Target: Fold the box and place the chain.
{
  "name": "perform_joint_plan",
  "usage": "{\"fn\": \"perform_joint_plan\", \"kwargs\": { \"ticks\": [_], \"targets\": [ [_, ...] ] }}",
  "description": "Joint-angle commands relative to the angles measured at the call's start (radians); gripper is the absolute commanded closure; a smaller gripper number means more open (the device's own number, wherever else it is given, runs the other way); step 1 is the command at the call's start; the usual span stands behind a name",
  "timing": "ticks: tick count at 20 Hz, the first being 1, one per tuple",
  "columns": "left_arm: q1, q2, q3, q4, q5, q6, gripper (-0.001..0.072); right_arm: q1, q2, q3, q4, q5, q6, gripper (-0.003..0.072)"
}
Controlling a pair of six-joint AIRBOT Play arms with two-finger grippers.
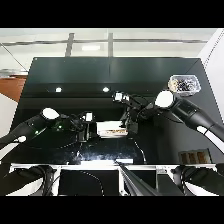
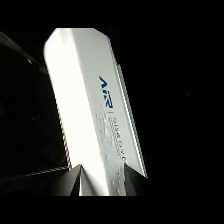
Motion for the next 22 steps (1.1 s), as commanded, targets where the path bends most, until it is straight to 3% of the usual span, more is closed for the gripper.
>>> {"fn": "perform_joint_plan", "kwargs": {
  "ticks": [1, 16, 18, 22],
  "targets": [
    [0.000, 0.000, 0.000, 0.000, 0.000, 0.001, 0.0229, 0.028, -0.001, 0.000, -0.027, -0.013, 0.000, 0.0383],
    [0.000, 0.000, 0.000, 0.000, 0.001, 0.001, 0.0228, 0.034, -0.001, 0.000, -0.029, 0.010, 0.030, 0.0394],
    [0.000, 0.000, 0.000, 0.000, 0.001, 0.001, 0.0229, 0.034, -0.001, 0.000, -0.030, 0.014, 0.030, 0.0579],
    [0.000, 0.000, 0.000, 0.000, 0.000, 0.001, 0.0229, 0.034, -0.001, 0.000, -0.039, 0.015, 0.030, 0.0577]
  ]
}}
